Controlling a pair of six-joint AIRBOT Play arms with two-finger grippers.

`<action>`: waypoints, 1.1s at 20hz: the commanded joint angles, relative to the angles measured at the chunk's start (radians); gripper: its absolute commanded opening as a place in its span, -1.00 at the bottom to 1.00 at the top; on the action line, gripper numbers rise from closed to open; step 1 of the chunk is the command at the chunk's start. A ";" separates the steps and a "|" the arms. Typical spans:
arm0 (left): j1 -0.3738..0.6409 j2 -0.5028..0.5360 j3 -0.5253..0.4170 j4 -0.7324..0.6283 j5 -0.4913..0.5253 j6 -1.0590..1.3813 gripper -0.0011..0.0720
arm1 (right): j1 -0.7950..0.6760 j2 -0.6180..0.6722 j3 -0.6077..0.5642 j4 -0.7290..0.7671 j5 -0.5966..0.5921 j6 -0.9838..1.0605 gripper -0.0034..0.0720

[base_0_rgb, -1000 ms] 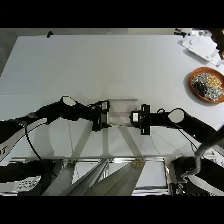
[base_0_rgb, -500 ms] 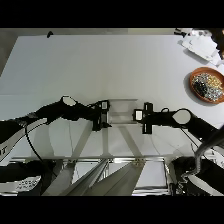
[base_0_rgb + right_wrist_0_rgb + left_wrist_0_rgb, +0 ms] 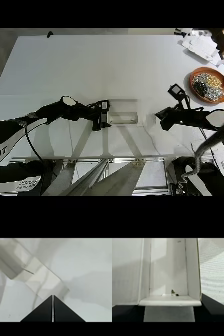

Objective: Fold the box and place the chain.

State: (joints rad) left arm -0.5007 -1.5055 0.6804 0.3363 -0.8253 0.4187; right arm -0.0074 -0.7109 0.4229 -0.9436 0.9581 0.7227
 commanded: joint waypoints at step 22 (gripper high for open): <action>0.000 0.000 0.000 0.001 -0.001 0.000 -0.08 | 0.002 -0.484 0.001 0.279 -0.052 0.027 -0.87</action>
State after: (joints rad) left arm -0.5007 -1.5055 0.6804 0.3367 -0.8268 0.4187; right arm -0.0242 -1.1645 0.4236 -0.7399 0.9085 0.7902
